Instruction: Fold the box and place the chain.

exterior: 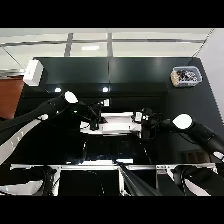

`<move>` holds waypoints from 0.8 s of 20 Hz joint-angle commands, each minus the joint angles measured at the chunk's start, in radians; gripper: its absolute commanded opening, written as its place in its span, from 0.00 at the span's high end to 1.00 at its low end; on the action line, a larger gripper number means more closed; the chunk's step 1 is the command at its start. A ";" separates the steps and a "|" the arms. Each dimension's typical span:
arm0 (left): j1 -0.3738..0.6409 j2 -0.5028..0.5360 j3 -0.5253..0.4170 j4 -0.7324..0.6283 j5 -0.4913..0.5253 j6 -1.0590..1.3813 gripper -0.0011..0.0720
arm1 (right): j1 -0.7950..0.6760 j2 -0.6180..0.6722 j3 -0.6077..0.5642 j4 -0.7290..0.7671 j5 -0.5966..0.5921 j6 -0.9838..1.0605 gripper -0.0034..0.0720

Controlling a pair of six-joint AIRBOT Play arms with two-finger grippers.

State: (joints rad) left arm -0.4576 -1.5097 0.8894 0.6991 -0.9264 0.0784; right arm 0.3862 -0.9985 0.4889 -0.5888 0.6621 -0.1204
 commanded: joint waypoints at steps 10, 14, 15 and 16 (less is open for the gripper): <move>0.000 0.000 0.001 0.000 -0.002 0.000 0.95 | -0.053 -0.145 0.002 0.218 0.095 -0.226 0.01; 0.000 0.000 0.001 0.000 -0.002 0.000 0.95 | -0.052 -0.176 0.002 0.217 0.119 -0.269 0.01; 0.000 0.000 0.001 0.000 -0.002 0.000 0.95 | -0.052 -0.185 0.003 0.208 0.123 -0.270 0.01; 0.000 0.000 0.001 0.000 -0.002 0.000 0.95 | -0.052 -0.194 0.005 0.193 0.123 -0.270 0.01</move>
